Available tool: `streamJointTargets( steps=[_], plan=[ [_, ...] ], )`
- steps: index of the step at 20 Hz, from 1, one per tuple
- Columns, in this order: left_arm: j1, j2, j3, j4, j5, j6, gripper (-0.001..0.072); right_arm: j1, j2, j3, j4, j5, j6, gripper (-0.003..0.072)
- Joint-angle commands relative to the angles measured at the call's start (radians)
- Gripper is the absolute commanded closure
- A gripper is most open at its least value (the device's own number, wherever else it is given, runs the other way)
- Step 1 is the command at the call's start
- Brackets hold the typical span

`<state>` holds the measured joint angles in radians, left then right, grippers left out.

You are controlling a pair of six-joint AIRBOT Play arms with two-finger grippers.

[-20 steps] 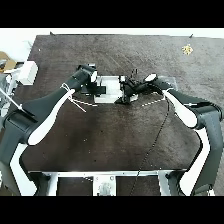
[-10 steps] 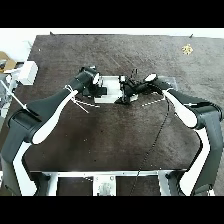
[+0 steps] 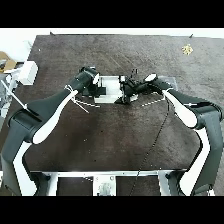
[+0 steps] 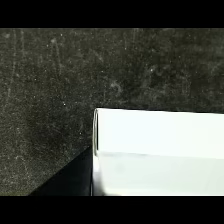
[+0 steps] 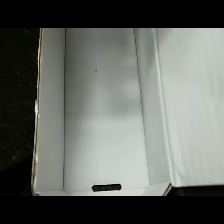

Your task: Fold the box and place the chain.

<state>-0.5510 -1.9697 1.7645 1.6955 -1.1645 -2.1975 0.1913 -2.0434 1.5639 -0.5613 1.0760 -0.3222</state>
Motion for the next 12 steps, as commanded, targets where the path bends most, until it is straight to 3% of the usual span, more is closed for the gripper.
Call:
streamJointTargets(
  steps=[1, 4, 9, 12],
  plan=[
    [0.000, 0.000, 0.012, -0.028, 0.002, 0.088, 0.0356, 0.001, -0.001, 0.000, 0.000, 0.001, 0.000, 0.0094],
    [0.000, 0.000, 0.064, -0.080, -0.041, 0.198, 0.0218, 0.001, 0.000, 0.000, 0.000, 0.001, 0.000, 0.0094],
    [0.001, 0.032, 0.182, -0.092, -0.218, 0.283, 0.0218, 0.001, -0.001, 0.000, 0.000, 0.001, 0.000, 0.0094],
    [0.001, 0.058, 0.251, 0.002, -0.319, 0.297, 0.0219, 0.001, 0.000, 0.000, 0.000, 0.001, 0.000, 0.0094]
  ],
)
